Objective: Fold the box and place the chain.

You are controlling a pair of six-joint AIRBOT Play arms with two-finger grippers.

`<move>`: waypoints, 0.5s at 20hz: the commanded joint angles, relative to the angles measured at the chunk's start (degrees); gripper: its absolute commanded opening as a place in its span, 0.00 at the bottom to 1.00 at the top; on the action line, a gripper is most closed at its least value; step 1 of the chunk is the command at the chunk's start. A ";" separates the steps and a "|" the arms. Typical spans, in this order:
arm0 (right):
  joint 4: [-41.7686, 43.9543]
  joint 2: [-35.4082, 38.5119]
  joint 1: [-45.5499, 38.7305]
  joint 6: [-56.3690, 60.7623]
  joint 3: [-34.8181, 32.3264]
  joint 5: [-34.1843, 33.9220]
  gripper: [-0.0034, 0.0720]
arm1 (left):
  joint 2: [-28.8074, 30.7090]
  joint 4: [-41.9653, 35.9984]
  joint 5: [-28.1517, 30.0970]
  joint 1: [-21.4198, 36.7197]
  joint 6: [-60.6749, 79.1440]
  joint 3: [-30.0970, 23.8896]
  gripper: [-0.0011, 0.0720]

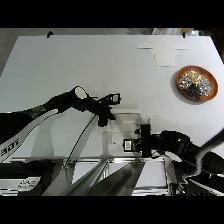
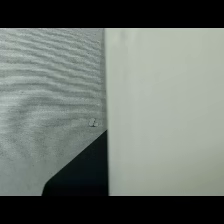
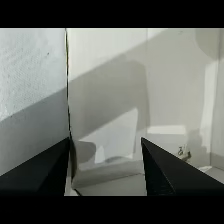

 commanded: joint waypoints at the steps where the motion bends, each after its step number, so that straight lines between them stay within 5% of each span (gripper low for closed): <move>1: -0.37 -0.17 -1.60 0.02 0.92 -0.33 0.67 | -0.02 0.02 0.00 -0.02 0.02 -0.02 0.03; 10: 2.67 -0.13 -10.10 -0.83 6.84 4.00 0.67 | -0.02 0.02 0.00 -0.02 0.04 -0.02 0.03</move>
